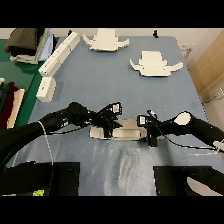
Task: Fold the box.
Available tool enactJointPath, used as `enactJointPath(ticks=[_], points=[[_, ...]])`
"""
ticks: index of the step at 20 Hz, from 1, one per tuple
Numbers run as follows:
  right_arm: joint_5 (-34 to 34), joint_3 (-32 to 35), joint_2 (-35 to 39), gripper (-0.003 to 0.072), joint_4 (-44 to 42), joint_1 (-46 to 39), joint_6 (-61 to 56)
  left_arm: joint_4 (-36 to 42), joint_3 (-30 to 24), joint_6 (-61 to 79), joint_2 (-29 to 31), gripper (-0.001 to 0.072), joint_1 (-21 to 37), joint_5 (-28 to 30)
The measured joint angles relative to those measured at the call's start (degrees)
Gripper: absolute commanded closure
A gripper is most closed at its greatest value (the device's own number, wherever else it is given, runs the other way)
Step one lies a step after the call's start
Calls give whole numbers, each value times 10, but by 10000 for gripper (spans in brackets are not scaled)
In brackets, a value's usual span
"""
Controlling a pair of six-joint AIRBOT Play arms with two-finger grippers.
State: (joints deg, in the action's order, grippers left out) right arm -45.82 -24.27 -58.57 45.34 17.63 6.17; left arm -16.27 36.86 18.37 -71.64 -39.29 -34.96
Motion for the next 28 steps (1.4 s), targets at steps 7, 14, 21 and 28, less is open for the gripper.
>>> enactJointPath(ticks=[7, 14, 21, 28], points=[[-14, 0, 7, 86, -9, -4, 2, 0, 0, 0, 0, 695, 0, -1], [-14, 0, -10, 179, -10, -5, 3, 0, 0, 0, 0, 695, 0, -1], [-6, 0, -13, 177, -3, -5, 3, 0, 0, 0, 0, 695, 0, -1], [3, 0, -14, 155, 1, -4, -16, 0, 0, 0, 0, 695, 0, -1]])
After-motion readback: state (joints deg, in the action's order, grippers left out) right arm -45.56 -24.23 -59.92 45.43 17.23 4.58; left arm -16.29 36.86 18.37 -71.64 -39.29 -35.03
